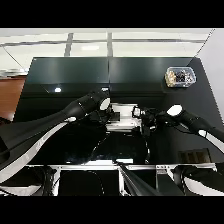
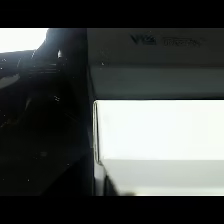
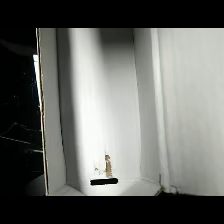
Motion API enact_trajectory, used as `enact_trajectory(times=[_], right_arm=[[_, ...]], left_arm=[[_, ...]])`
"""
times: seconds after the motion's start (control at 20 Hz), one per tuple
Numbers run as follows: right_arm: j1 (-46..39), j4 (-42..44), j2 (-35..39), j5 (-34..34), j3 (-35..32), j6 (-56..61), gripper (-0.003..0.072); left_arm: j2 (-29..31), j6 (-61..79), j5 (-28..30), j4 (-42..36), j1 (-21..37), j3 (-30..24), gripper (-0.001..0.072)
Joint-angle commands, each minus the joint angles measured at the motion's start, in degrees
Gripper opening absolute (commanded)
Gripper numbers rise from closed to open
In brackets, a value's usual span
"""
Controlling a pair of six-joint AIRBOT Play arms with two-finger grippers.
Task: Fold the box and place the chain.
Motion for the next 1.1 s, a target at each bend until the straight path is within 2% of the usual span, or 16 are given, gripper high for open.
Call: enact_trajectory(times=[0.0, 0.1, 0.15, 0.2, 0.25, 0.5, 0.7, 1.05], right_arm=[[-0.02, 0.04, -0.02, 0.02, 0.02, 0.09, 0.0238], [-0.02, 0.07, -0.02, -0.02, 0.02, 0.11, 0.0241], [-0.04, 0.02, -0.02, -0.02, 0.02, 0.7, 0.0369], [-0.04, -0.11, -0.02, -0.24, 0.02, 1.81, 0.0608], [-0.04, -0.2, 0.04, -0.39, 0.04, 2.27, 0.0678], [-0.07, -1.36, 4.13, -1.55, 0.07, 2.23, 0.0677], [-0.07, -9.25, 5.4, -0.44, 0.04, 2.95, 0.0676], [-0.13, -7.76, 5.53, 0.46, 0.07, 2.91, 0.0657]], left_arm=[[-0.09, 0.04, -0.02, -0.2, 0.0, 0.0, 0.0025], [-0.09, 0.15, -0.02, 0.31, 0.07, 0.0, 0.0025], [-0.09, 0.24, -0.04, 0.42, 0.11, 0.0, 0.0025], [-0.09, 0.22, -0.04, 0.35, 0.2, 0.0, 0.0026], [-0.07, 0.22, -0.07, 0.33, 0.26, 0.0, 0.0025], [-0.04, 0.72, -1.97, 0.37, 1.07, 0.02, 0.0026], [-0.02, 0.68, -2.64, 0.74, 1.44, 0.2, 0.0025], [-0.04, 0.68, -2.99, 1.22, 1.11, 2.49, 0.0026]])
